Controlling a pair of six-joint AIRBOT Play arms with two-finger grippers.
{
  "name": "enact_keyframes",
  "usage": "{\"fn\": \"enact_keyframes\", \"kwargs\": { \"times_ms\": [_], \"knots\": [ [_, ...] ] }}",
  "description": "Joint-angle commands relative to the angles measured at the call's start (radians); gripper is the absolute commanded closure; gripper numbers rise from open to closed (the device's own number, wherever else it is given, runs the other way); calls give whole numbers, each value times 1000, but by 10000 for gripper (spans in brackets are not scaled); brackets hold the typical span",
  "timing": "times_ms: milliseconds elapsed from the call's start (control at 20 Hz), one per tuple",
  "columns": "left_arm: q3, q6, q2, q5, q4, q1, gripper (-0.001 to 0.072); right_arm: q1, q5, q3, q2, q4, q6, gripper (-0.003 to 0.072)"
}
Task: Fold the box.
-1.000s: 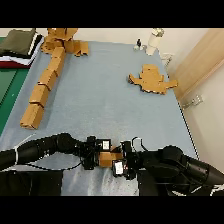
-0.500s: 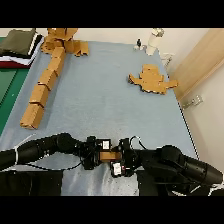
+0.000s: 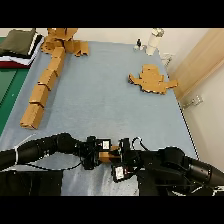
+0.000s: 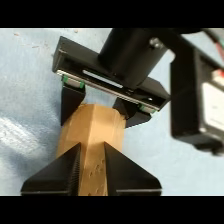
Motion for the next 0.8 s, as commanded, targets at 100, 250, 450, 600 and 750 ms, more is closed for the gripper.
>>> {"fn": "enact_keyframes", "kwargs": {
  "times_ms": [100,250,450,600,750],
  "knots": [
    [0,0,1,0,0,0,270,2,0,15,8,-101,4,558],
    [0,0,1,0,0,0,270,2,0,15,8,-135,20,565],
    [0,0,1,0,0,0,270,2,4,20,8,-133,20,566],
    [0,0,1,0,0,0,271,2,2,21,7,-124,19,565],
    [0,0,1,0,0,0,271,2,-2,21,7,-90,19,565]
  ]
}}
